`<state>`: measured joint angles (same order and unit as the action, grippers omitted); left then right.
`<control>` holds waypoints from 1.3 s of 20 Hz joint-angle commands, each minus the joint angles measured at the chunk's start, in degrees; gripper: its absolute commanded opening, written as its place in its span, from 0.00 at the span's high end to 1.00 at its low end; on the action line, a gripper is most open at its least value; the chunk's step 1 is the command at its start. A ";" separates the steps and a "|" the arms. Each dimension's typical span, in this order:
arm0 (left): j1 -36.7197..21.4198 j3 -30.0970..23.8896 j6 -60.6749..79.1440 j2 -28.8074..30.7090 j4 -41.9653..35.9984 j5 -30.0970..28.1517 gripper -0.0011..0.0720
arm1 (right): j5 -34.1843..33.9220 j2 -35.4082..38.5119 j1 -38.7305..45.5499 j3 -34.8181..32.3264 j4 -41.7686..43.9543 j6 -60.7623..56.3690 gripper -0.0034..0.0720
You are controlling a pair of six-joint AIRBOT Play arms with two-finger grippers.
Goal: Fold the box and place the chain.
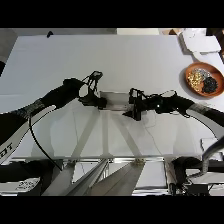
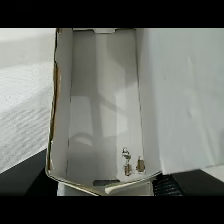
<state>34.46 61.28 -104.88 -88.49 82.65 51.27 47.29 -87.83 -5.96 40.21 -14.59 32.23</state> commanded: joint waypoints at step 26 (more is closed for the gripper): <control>1.49 2.47 -13.86 7.08 -1.05 3.93 0.11 | 0.11 -0.02 0.00 0.02 0.02 0.00 0.27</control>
